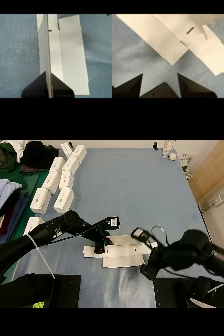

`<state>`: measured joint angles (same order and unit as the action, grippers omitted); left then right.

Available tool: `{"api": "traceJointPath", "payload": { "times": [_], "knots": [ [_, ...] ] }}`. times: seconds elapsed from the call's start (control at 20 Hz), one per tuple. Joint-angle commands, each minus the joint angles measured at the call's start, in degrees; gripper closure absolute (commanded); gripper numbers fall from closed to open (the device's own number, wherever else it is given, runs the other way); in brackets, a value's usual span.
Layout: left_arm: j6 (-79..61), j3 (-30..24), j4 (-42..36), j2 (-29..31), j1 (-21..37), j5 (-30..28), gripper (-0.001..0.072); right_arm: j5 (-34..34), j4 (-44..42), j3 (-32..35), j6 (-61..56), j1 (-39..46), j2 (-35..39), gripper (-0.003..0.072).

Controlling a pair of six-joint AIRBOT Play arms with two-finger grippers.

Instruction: Fold the box.

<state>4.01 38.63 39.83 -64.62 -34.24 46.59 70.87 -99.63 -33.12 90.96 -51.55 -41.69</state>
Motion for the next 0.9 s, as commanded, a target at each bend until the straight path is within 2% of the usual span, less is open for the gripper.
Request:
{"api": "traceJointPath", "payload": {
  "times": [0.0,0.4,0.85],
  "knots": [
    [0.0,0.0,0.0,0.0,0.0,-0.1,0.0691,-8.7,11.0,6.1,5.7,-10.5,0.3,0.0022],
    [0.0,0.0,0.0,0.0,0.0,-0.1,0.0691,-20.7,18.0,6.5,5.9,-10.8,-7.4,0.0023],
    [0.0,0.0,0.0,0.0,0.0,0.0,0.0691,-20.6,20.5,2.4,2.4,-10.8,-7.1,0.0024]
  ]
}}
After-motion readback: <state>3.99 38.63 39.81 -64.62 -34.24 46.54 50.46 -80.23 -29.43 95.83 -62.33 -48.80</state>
